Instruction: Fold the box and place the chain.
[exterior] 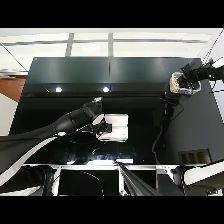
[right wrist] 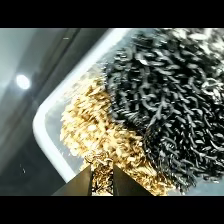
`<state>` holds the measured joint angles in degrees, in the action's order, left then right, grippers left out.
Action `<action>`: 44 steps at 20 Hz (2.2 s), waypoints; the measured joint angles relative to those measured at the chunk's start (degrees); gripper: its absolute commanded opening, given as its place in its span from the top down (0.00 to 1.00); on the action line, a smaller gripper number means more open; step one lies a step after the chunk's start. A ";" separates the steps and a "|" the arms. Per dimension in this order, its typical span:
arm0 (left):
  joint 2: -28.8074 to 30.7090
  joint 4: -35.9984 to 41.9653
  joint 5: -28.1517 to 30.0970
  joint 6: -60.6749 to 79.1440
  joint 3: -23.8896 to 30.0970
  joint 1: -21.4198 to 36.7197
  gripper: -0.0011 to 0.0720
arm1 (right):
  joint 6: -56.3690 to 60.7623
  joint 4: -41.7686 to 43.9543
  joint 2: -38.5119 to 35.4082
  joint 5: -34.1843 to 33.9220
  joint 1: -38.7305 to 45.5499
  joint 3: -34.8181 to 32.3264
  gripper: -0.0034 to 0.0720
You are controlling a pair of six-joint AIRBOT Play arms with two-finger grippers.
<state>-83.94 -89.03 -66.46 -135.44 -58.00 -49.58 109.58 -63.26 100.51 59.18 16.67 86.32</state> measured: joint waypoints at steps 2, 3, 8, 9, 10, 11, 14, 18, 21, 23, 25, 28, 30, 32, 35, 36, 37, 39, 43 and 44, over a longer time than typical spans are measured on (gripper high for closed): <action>0.00 -0.02 0.02 0.00 0.00 0.00 0.94 | -4.39 -0.15 -1.25 2.47 0.42 1.55 0.90; 0.00 -0.02 0.04 0.00 0.00 0.00 0.94 | -6.73 -0.33 -2.29 3.78 0.79 2.36 0.90; 0.00 -0.07 0.22 0.00 0.00 0.00 0.94 | -16.74 1.97 -13.42 5.60 2.82 4.83 0.90; 0.00 -0.07 0.26 0.00 0.00 0.00 0.94 | -18.38 2.21 -16.44 5.44 3.23 5.03 0.90; 0.00 -0.07 0.28 0.00 0.00 0.00 0.94 | -19.74 2.43 -19.17 5.49 3.54 5.18 0.90; 0.00 -0.09 0.31 0.00 0.00 0.00 0.94 | -21.09 2.64 -21.94 5.42 3.82 5.40 0.90; 0.00 -0.09 0.46 0.00 0.00 0.00 0.94 | -23.71 3.06 -28.37 6.45 4.37 8.02 0.90; 0.00 -0.07 0.46 0.00 0.00 0.00 0.94 | -25.27 4.24 -34.58 8.66 4.61 13.57 0.90; 0.00 -0.07 0.44 0.00 0.00 0.00 0.94 | -27.06 7.15 -38.77 11.72 4.31 15.30 0.90; 0.00 -0.07 0.42 0.00 0.00 0.00 0.94 | -28.59 8.57 -41.44 14.14 3.17 15.61 0.90; 0.00 -0.07 0.35 0.00 0.00 0.00 0.94 | -30.45 9.44 -44.22 16.74 1.40 14.32 0.90; 0.00 -0.07 0.22 0.02 0.00 0.00 0.94 | -33.20 10.60 -48.35 21.09 -2.27 9.49 0.90; 0.00 -0.07 0.17 0.04 0.00 0.00 0.94 | -34.56 11.47 -50.38 23.56 -5.62 5.92 0.90; 0.00 -0.07 0.17 0.07 0.00 0.00 0.94 | -35.63 12.24 -51.63 25.97 -9.75 1.95 0.90; 0.00 -0.07 0.15 0.09 0.00 0.00 0.94 | -36.79 15.74 -52.37 26.71 -15.43 -5.46 0.90; 0.00 -0.07 0.15 0.09 0.00 0.00 0.94 | -37.35 17.79 -52.50 26.10 -17.44 -8.39 0.90; 0.00 -0.07 0.13 0.11 0.00 0.00 0.94 | -37.73 19.08 -52.59 25.46 -19.28 -11.06 0.90; 0.00 -0.07 0.11 0.13 0.00 0.00 0.94 | -38.12 21.40 -52.72 23.87 -23.04 -16.13 0.90; 0.00 -0.07 0.15 0.15 0.00 0.00 0.94 | -38.56 26.01 -52.70 18.25 -30.56 -23.15 0.90; 0.00 -0.07 0.15 0.15 0.00 0.00 0.94 | -38.64 26.88 -52.59 16.61 -32.65 -24.28 0.90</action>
<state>-83.94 -89.10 -66.30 -135.28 -58.00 -49.58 70.94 -36.38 47.92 75.79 -15.99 62.04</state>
